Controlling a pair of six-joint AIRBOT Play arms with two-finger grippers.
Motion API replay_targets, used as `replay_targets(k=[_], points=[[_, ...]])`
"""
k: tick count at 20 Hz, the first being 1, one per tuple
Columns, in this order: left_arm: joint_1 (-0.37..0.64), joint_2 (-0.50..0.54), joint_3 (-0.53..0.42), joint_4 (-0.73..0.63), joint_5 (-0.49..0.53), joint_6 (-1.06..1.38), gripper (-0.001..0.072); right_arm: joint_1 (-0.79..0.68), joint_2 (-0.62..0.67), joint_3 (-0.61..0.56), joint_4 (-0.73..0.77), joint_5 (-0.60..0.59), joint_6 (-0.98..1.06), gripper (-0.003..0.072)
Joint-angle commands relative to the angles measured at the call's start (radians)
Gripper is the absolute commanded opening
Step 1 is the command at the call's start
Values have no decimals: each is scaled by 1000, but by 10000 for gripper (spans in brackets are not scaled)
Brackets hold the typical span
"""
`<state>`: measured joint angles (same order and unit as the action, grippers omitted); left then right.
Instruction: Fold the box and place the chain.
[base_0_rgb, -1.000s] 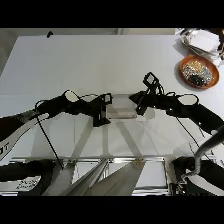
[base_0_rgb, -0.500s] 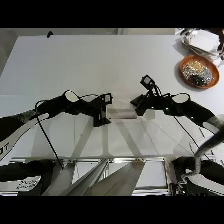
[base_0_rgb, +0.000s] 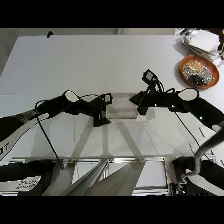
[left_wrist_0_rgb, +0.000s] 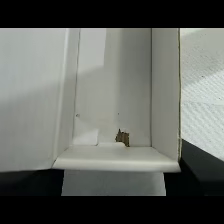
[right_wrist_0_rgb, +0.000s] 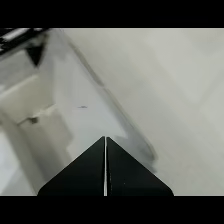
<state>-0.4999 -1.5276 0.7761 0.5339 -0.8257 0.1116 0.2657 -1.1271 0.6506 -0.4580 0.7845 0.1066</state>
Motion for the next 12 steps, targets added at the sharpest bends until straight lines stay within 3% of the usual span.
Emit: replay_targets(k=[1, 3, 7, 9, 11, 12], points=[[0, 0, -1, 0, -2, 0, 432, 0, 78, 10, -237, 236, 3, 10], [0, 0, -1, 0, -2, 0, 432, 0, 111, 10, -410, 270, 5, 12], [0, 0, -1, -1, -2, 0, 432, 0, 131, 10, -566, 296, 127, 40], [0, 0, -1, -1, -2, 0, 432, 0, 120, 10, -583, 239, 124, 547], [0, 0, -1, -1, -2, 0, 432, 0, 111, 9, -611, 186, 51, 489], [0, 0, -1, -1, -2, 0, 432, 0, 98, 9, -611, 175, -9, 374]])
